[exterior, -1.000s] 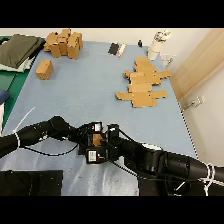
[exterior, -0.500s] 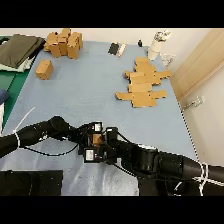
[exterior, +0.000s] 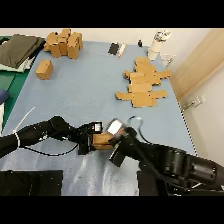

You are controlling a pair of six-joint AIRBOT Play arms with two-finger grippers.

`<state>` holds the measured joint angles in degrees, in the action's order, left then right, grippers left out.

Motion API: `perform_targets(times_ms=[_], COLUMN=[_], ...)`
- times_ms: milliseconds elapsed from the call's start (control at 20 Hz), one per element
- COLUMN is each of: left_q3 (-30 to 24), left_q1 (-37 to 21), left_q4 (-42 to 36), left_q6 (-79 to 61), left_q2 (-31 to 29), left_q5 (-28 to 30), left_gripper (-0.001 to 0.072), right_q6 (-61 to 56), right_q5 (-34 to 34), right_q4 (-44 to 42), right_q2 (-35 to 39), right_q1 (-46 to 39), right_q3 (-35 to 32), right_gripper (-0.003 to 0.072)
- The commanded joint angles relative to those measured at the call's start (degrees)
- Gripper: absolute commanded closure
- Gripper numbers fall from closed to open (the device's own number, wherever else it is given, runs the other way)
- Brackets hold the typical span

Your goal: Fold the box.

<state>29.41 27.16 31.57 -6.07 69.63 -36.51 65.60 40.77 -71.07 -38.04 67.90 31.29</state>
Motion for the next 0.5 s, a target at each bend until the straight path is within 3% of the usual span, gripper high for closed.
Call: perform_targets(times_ms=[0,150,250,350,450], left_q3=[0.0,0.0,0.0,0.0,0.0], left_q1=[0.0,0.0,0.0,0.0,0.0], left_q4=[0.0,0.0,0.0,0.0,0.0], left_q6=[0.0,0.0,0.0,0.0,0.0], left_q2=[0.02,0.02,0.02,0.02,0.02], left_q5=[0.02,0.0,0.02,0.0,0.0], left_gripper=[0.0184,0.0184,0.0184,0.0184,0.0184], right_q6=[-27.58,-35.19,-32.83,-25.88,-21.31], right_q5=[-1.2,-14.25,-23.98,-27.04,-26.1], right_q4=[-7.39,-10.16,-19.89,-30.58,-35.6], right_q2=[7.74,8.2,6.1,4.04,3.04], right_q1=[-5.57,-14.86,-20.7,-21.27,-18.69], right_q3=[-5.73,-12.02,-13.29,-13.29,-13.4], right_gripper=[0.0687,0.0686,0.0687,0.0687,0.0687])
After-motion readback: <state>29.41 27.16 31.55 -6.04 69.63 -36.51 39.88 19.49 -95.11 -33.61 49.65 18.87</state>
